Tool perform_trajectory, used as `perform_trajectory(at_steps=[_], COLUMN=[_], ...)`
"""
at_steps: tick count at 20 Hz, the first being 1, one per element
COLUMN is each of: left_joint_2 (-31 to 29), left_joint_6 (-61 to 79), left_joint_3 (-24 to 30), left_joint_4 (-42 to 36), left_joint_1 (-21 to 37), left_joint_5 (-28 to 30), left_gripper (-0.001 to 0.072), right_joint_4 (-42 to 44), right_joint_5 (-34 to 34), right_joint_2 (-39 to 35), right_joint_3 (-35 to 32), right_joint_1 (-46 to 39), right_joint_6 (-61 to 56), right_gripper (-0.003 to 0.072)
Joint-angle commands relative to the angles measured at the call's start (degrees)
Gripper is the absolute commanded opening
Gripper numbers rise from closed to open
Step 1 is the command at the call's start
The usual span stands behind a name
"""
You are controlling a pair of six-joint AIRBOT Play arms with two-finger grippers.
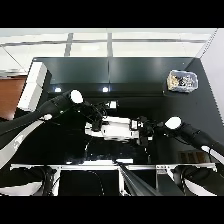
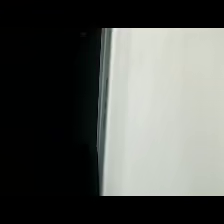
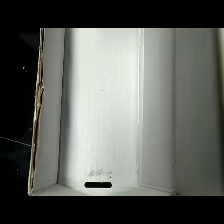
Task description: Fold the box and place the chain.
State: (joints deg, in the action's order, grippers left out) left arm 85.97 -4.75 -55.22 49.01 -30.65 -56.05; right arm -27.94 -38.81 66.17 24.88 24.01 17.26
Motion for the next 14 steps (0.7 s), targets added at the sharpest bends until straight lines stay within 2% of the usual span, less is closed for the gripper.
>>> perform_trajectory(at_steps=[1,14], left_joint_2=[0.0,0.0], left_joint_6=[0.0,0.0], left_joint_3=[0.0,0.0], left_joint_4=[0.0,0.0], left_joint_1=[0.0,0.0], left_joint_5=[0.1,0.6], left_gripper=[0.0025,0.0024], right_joint_4=[-0.3,-1.3], right_joint_5=[0.4,0.9], right_joint_2=[0.2,0.7], right_joint_3=[0.2,0.6], right_joint_1=[0.0,0.2], right_joint_6=[-0.8,-2.5], right_gripper=[0.0704,0.0704])
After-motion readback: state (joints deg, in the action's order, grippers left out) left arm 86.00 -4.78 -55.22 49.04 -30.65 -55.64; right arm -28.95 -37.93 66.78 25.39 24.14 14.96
